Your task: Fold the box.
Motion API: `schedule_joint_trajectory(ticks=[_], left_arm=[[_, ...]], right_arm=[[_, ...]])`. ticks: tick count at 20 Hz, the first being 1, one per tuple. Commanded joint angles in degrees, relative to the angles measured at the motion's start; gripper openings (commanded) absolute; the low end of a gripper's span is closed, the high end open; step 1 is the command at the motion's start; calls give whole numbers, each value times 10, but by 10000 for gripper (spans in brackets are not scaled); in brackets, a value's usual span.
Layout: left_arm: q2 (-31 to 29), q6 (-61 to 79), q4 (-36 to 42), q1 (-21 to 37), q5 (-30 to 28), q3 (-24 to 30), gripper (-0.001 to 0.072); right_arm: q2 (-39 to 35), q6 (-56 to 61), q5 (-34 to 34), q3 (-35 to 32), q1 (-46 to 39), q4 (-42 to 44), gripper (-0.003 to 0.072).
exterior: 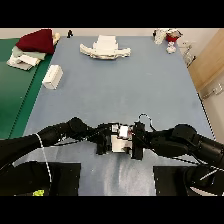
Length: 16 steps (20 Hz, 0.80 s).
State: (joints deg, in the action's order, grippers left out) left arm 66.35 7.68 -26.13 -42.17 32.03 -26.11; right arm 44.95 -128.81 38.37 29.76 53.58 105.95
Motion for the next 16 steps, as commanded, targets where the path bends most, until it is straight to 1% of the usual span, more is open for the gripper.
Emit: schedule_joint_trajectory(ticks=[1,2,3,5,6,9,11,15,16], left_arm=[[0,0,0,0,0,0,392],[0,0,0,0,0,0,393],[0,0,0,0,0,0,392],[0,0,0,0,0,0,392],[0,0,0,0,0,0,392],[0,0,0,0,0,0,392],[0,0,0,0,0,0,392],[0,0,0,0,0,0,392],[0,0,0,0,0,0,392]], right_arm=[[2,-33,-2,0,4,-7,616],[6,-47,-2,0,4,-10,613],[13,-52,-3,0,4,-25,590],[28,-52,-9,0,5,-57,590],[33,-54,-14,1,5,-59,590],[31,-54,-14,0,7,-56,586],[26,-43,-12,0,21,-66,551],[20,-33,-21,0,33,-80,547],[15,-32,-24,0,33,-82,525]])
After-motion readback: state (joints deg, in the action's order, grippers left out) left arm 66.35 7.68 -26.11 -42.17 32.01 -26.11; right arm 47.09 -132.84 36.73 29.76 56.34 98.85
